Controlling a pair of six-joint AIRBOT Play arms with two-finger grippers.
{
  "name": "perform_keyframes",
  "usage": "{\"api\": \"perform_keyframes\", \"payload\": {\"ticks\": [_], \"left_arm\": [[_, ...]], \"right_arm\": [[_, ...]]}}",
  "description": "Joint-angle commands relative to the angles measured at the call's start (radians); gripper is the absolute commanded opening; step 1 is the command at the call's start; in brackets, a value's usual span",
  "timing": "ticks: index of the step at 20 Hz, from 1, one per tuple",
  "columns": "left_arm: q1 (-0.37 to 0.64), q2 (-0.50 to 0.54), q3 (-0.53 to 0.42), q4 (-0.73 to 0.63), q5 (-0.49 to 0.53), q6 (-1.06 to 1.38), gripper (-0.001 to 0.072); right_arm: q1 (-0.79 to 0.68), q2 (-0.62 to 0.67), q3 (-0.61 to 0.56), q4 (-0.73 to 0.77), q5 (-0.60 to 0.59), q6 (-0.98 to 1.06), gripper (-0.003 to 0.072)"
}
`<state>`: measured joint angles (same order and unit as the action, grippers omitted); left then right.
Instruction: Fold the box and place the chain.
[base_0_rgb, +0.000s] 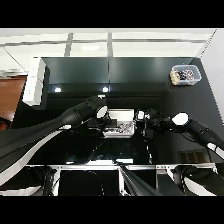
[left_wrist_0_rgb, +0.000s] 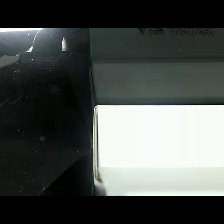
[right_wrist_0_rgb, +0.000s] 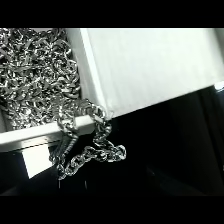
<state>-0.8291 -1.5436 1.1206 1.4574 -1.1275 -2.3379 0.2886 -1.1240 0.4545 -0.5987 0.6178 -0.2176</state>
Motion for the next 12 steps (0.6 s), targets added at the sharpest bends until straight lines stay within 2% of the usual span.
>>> {"api": "perform_keyframes", "payload": {"ticks": [1,12], "left_arm": [[0.001,-0.001,0.000,0.000,0.000,0.000,0.0031],[0.001,-0.001,0.000,0.000,0.001,0.000,0.0031]], "right_arm": [[-0.015,0.000,0.005,-0.001,0.048,-0.008,0.0610],[-0.014,-0.003,0.018,0.000,0.089,-0.008,0.0611]]}}
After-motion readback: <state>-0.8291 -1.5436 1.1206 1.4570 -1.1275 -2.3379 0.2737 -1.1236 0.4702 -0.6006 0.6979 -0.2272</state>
